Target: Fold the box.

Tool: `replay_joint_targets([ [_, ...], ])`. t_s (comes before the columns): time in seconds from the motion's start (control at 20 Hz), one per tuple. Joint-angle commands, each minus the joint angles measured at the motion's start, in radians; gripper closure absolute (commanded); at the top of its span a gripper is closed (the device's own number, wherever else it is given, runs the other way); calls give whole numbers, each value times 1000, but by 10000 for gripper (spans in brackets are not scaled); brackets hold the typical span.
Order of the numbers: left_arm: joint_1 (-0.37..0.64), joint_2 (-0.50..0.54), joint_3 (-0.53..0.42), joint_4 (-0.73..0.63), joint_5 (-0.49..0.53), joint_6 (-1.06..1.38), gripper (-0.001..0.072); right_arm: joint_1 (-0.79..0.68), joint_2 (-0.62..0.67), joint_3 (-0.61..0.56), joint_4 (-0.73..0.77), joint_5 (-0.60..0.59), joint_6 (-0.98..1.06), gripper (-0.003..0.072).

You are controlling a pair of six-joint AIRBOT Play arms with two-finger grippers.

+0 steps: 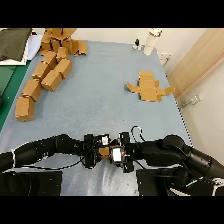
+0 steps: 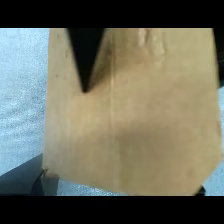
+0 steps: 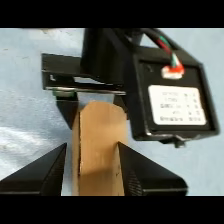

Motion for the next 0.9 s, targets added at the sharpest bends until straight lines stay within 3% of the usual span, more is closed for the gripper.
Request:
replay_joint_targets([
  [0.0, 0, 0, 0, 0, 0, 0, 232, 8, 87, 0, 41, -74, 79, 171],
  [0.15, 0, 0, 0, 0, 0, 0, 232, 5, 224, 0, -13, -60, 225, 171],
  [0.3, 0, 0, 0, 0, 0, 0, 232, 5, 306, 0, -269, -57, 523, 181],
  [0.35, 0, 0, 0, 0, 0, 0, 232, 5, 314, 0, -368, -51, 640, 246],
  [0.4, 0, 0, 0, 0, 0, 0, 232, 5, 314, 0, -446, -38, 743, 359],
  [0.45, 0, 0, 0, 0, 0, 0, 232, 5, 308, 0, -516, -11, 830, 408],
  [0.5, 0, 0, 0, 0, 0, 0, 232, 5, 295, 0, -570, 10, 885, 445],
  [0.55, 0, 0, 0, 0, 0, 0, 231, 5, 268, 0, -635, 22, 927, 558],
  [0.6, 0, 0, 0, 0, 0, 0, 232, 5, 228, 0, -687, 24, 961, 590],
  [0.7, 0, 0, 0, 0, 0, 0, 232, 5, 113, 0, -738, 46, 988, 592],
  [0.85, 0, 0, 0, 0, 0, 0, 232, 6, -53, 0, -687, 155, 981, 594],
])
